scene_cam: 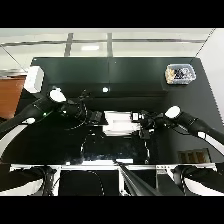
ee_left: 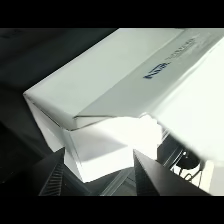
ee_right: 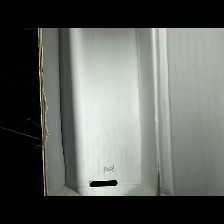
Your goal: Fold the box and place the chain.
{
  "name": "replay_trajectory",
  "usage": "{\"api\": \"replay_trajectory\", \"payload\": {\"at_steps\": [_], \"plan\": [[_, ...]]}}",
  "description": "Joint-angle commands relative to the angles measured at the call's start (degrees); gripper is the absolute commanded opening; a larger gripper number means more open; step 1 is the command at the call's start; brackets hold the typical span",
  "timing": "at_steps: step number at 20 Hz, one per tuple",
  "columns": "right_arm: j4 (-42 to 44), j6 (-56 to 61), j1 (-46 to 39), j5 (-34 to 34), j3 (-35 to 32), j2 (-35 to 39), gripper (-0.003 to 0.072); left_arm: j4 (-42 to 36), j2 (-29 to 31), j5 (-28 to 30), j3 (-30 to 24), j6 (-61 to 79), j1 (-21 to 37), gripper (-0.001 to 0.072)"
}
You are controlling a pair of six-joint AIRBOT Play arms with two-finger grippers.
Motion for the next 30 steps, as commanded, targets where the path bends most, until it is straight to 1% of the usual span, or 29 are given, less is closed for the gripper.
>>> {"api": "replay_trajectory", "payload": {"at_steps": [1,4,8,14,16,17,21,25,28,30], "plan": [[0.0,0.0,0.0,0.0,0.0,0.0,0.0204,2.6,0.0,0.2,2.6,-4.5,-2.2,0.0488],[0.0,0.0,0.0,0.0,0.0,0.0,0.0204,3.2,0.0,1.9,2.8,-7.3,-3.1,0.0487],[0.0,0.0,0.0,0.0,0.0,0.0,0.0204,6.4,0.0,5.5,2.9,-12.4,-5.2,0.0487],[0.0,0.0,0.0,0.0,0.0,0.0,0.0204,10.1,0.0,6.1,2.9,-16.0,-7.7,0.0483],[0.0,0.0,0.0,0.0,0.0,0.0,0.0204,11.4,0.0,6.5,2.9,-17.3,-8.6,0.0415],[0.0,0.0,0.0,0.0,0.0,0.0,0.0204,12.8,0.0,6.7,2.9,-19.3,-9.1,0.0404],[0.0,0.0,0.0,0.0,0.0,0.0,0.0204,20.2,0.0,8.8,3.0,-26.3,-12.0,0.0404],[0.0,0.0,0.0,0.0,0.0,0.0,0.0204,21.2,0.0,11.2,3.0,-27.5,-13.8,0.0404],[0.0,0.0,0.0,0.0,0.0,0.0,0.0204,21.2,0.0,11.2,3.0,-27.6,-13.8,0.0404],[0.0,0.0,0.0,0.0,0.0,0.0,0.0204,23.3,0.0,11.2,3.0,-30.2,-14.0,0.0404]]}}
